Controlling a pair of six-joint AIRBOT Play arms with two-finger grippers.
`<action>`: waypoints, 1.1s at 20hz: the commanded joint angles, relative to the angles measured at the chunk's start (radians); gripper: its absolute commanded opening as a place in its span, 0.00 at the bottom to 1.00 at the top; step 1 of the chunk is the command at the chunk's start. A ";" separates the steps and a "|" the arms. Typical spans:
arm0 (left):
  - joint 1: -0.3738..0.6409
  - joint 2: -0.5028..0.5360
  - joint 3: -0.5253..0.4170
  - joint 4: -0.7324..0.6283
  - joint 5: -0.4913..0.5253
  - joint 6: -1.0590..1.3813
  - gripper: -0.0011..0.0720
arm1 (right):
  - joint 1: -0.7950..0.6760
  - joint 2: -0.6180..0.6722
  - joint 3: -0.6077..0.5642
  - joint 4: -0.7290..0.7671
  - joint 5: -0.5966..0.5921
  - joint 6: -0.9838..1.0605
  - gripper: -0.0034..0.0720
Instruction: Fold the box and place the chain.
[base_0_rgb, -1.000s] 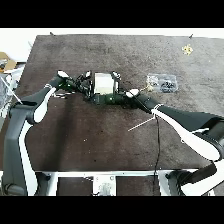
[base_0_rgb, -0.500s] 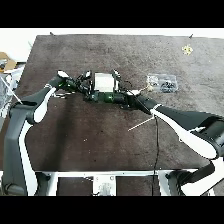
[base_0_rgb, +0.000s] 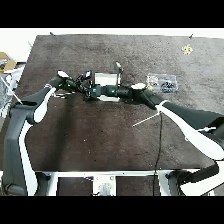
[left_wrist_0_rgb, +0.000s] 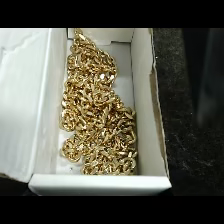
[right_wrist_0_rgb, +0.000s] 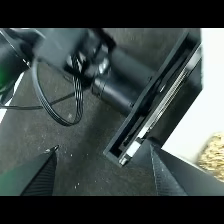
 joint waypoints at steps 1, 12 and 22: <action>0.001 0.000 0.001 0.000 0.000 0.000 0.58 | -0.108 0.086 0.005 -0.253 0.101 0.154 0.90; 0.001 0.000 0.001 0.000 0.000 0.000 0.58 | -0.355 0.177 -0.192 -1.117 -0.138 0.955 0.76; 0.001 0.000 0.001 0.000 0.000 0.000 0.58 | -0.359 0.062 -0.220 -1.014 -0.451 1.032 0.71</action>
